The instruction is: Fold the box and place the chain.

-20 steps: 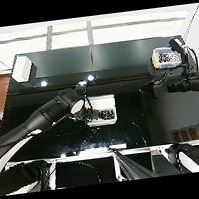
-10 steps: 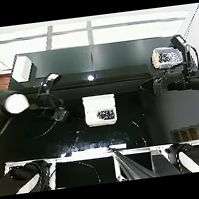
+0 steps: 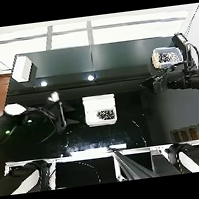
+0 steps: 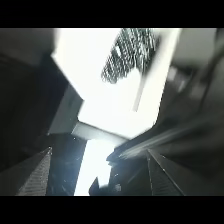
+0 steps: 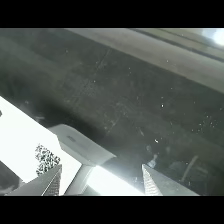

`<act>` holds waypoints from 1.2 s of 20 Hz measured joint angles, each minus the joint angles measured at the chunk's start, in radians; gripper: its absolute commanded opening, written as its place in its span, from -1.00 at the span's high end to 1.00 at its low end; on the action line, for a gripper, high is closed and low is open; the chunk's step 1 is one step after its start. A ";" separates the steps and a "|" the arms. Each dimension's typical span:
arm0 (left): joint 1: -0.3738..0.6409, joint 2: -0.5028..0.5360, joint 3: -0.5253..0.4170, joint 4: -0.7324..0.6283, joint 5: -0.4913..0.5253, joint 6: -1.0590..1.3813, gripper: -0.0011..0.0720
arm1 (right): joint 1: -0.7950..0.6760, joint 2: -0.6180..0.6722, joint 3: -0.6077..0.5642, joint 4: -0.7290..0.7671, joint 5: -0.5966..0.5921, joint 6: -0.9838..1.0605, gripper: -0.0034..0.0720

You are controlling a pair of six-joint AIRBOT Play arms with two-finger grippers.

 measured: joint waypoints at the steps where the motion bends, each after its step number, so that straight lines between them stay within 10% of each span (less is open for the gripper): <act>1: -0.035 -0.031 0.000 0.013 0.026 0.060 -1.00 | 0.000 0.000 0.000 0.000 -0.001 -0.004 -0.62; 24: -0.132 -0.202 0.074 -0.064 0.042 0.238 -0.99 | 0.003 0.000 0.000 0.000 -0.006 -0.060 -0.62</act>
